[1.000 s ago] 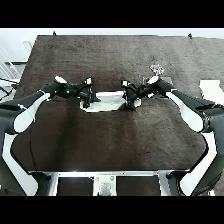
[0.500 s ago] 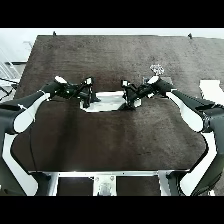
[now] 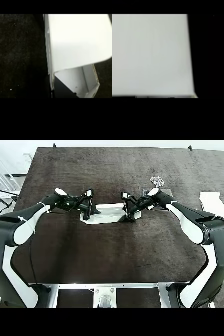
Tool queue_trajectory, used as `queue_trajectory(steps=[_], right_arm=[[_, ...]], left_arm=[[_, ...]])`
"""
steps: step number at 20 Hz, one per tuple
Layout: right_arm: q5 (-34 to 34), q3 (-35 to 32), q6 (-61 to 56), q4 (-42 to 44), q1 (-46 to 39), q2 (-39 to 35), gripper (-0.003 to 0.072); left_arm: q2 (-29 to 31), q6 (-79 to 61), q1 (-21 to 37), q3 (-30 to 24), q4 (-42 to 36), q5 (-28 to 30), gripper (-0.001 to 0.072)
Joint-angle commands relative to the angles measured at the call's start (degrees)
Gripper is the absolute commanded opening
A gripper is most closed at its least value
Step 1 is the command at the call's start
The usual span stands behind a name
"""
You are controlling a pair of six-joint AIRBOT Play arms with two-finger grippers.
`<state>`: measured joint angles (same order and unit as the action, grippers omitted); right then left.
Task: Fold the box and place the chain.
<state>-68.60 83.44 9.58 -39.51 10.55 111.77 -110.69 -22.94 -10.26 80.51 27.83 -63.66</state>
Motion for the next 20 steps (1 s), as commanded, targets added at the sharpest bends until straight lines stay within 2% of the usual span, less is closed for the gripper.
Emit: queue_trajectory(steps=[1, 13, 14, 15, 20], right_arm=[[0.0, 0.0, 0.0, 0.02, 0.04, 0.02, 0.0579], [0.0, 0.0, 0.0, 0.02, 0.04, 0.02, 0.0579], [0.0, 0.0, 0.0, 0.02, 0.04, 0.02, 0.0579], [0.0, 0.0, 0.0, 0.02, 0.04, 0.02, 0.0579], [-0.02, 0.0, 0.0, 0.02, 0.04, 0.02, 0.0579]], left_arm=[[-0.04, -0.02, 0.02, -0.02, 0.02, 0.0, 0.0021], [0.02, -0.07, 0.02, -0.02, 0.04, -0.17, 0.0023], [0.2, -0.5, 0.02, -0.02, 0.04, -0.42, 0.0178], [0.37, -1.22, 0.02, 0.0, 0.04, -0.57, 0.0301], [0.48, -0.11, 0.66, 4.39, 1.44, -5.86, 0.0298]])
